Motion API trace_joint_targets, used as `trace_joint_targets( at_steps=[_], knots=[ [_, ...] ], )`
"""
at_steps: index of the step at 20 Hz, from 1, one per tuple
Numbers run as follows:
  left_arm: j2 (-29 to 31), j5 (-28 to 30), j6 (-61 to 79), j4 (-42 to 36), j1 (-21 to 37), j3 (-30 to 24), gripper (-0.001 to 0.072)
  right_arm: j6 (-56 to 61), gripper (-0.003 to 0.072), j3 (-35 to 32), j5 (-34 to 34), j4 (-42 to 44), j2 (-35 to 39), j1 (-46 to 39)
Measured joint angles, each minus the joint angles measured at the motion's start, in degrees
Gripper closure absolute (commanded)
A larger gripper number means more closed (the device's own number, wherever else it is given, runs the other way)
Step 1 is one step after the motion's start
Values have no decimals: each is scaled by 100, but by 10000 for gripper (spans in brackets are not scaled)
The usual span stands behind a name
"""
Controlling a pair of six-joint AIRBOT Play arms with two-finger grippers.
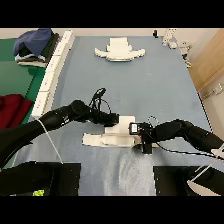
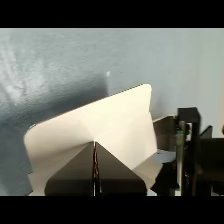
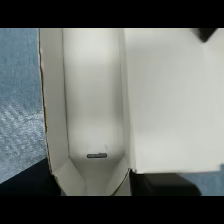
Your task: Fold the box.
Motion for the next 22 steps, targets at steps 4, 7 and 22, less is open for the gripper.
trace_joint_targets(
  at_steps=[4,7,22],
  knots=[
    [798,-649,511,308,0,201,697,0,177,0,-2,0,0,2],
    [1547,-1318,669,1056,-17,234,697,0,177,0,-2,0,0,2],
    [3410,-2378,3718,3005,417,-1189,80,2,177,0,-4,0,0,2]
  ],
)
